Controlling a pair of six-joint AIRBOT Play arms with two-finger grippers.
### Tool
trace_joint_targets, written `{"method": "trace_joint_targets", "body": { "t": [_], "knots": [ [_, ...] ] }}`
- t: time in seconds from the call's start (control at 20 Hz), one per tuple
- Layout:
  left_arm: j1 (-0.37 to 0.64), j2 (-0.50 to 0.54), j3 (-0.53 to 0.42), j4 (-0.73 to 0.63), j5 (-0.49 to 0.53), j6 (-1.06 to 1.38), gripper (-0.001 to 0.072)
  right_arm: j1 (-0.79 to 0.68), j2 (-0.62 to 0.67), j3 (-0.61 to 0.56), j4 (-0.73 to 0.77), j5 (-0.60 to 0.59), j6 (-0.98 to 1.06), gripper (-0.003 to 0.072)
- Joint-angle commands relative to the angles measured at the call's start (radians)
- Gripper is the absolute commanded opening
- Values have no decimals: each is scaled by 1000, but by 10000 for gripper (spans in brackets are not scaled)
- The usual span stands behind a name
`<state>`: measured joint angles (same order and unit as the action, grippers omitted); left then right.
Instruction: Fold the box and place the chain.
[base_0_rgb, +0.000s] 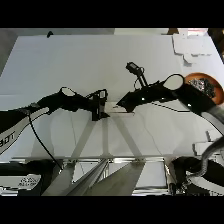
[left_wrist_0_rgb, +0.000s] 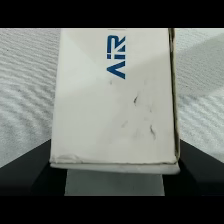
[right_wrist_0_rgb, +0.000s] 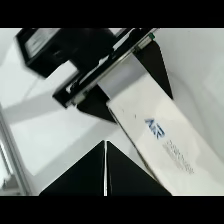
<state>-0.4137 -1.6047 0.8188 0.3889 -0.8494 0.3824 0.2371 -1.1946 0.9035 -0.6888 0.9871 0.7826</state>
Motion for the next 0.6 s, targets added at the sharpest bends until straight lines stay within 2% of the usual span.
{"method": "trace_joint_targets", "body": {
  "t": [0.0, 0.1, 0.25, 0.4, 0.55],
  "knots": [
    [1, 0, 0, 0, 0, 2, 277, 0, 221, 3, -424, 45, 255, 6],
    [1, 0, 0, 1, 0, 2, 277, 0, 329, 3, -722, 89, 425, 7],
    [1, 0, 0, 1, 0, 2, 277, -1, 428, 3, -994, 226, 575, 6],
    [1, 0, 0, 1, 0, 2, 277, 0, 460, 3, -1038, 423, 648, 7],
    [1, 0, 0, 0, 0, 2, 277, -1, 461, 2, -1045, 493, 769, 8]
  ]
}}
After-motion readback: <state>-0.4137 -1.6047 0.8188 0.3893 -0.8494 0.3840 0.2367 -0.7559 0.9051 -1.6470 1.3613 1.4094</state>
